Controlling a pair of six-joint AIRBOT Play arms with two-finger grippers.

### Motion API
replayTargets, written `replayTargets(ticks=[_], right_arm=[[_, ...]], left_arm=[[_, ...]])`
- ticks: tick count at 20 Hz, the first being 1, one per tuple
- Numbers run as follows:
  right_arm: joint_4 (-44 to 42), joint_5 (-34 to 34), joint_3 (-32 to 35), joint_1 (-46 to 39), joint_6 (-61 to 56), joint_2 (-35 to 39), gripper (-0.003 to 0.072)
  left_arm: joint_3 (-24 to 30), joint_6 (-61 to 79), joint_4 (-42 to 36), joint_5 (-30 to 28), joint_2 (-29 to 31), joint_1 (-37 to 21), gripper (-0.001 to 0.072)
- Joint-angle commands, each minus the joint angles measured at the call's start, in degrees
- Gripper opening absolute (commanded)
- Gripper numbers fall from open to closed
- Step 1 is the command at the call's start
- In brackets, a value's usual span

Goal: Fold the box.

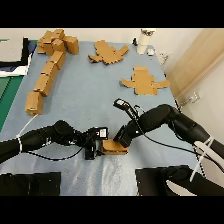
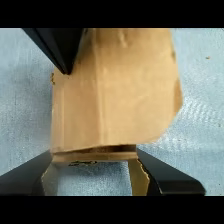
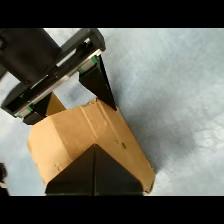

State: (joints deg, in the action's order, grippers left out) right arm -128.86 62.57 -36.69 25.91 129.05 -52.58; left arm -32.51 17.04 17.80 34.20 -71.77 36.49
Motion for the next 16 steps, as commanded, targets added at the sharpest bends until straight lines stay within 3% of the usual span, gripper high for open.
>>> replayTargets(ticks=[1, 5, 16], right_arm=[[4.92, -7.1, 3.21, 4.13, -0.24, 4.24, 0.0005], [9.6, -13.73, 6.27, 10.27, -1.03, 8.7, 0.0005], [22.14, -17.31, 10.19, 22.21, -3.13, 12.28, 0.0005]], left_arm=[[-0.04, 0.0, 0.02, -0.02, 0.0, -0.04, 0.0524], [-0.04, 0.0, 0.02, -0.02, 0.0, -0.04, 0.0523], [-0.04, 0.0, 0.02, -0.02, 0.0, -0.04, 0.0523]])
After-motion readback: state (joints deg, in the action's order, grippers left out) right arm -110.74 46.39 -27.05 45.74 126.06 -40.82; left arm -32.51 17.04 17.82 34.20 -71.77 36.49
